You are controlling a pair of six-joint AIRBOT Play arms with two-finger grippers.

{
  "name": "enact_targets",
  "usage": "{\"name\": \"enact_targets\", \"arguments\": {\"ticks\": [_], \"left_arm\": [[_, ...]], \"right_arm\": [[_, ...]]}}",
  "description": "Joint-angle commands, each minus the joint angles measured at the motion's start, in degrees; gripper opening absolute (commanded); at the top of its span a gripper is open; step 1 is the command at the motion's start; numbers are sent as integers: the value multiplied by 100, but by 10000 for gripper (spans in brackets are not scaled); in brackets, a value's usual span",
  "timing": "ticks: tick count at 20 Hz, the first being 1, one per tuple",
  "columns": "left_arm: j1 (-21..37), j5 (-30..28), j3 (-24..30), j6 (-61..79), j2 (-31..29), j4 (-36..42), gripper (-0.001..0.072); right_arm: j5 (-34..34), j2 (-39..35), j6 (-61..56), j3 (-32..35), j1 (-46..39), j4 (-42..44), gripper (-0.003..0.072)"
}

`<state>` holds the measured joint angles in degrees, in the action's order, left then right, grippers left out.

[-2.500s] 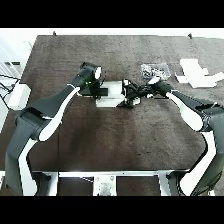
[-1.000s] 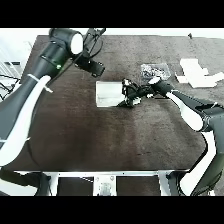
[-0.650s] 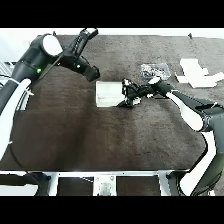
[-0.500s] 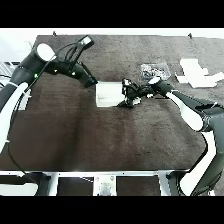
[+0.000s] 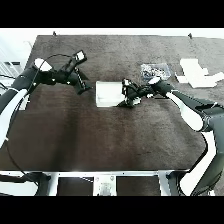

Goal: Fold the box and place the chain.

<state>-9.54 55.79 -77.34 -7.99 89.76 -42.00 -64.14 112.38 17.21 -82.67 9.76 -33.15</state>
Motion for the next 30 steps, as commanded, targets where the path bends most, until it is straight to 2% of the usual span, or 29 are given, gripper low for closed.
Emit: {"name": "enact_targets", "arguments": {"ticks": [1, 2, 3, 4, 9, 14, 21, 30], "left_arm": [[181, 953, 37, 1333, 326, 273, 573], [282, 986, 37, 1497, 481, 365, 575], [374, 966, 37, 1674, 632, 540, 684], [415, 868, 37, 1770, 756, 693, 720], [422, 673, 31, 2500, 1290, 874, 720], [422, 807, 24, 2970, 1631, 1346, 720], [422, 855, -37, 3399, 1775, 1445, 720], [369, 1528, -647, 3239, 2277, 1499, 720]], "right_arm": [[2, -2, 0, 2, 4, 2, 560], [2, -2, 0, 2, 4, 2, 560], [0, -2, 0, 2, 4, 2, 561], [0, -2, -2, 2, 4, 2, 560], [0, -2, 0, 2, 4, 2, 560], [0, 0, 0, 2, 4, 2, 560], [0, -2, 0, 2, 4, 2, 560], [0, -2, 0, 2, 4, 2, 560]]}}
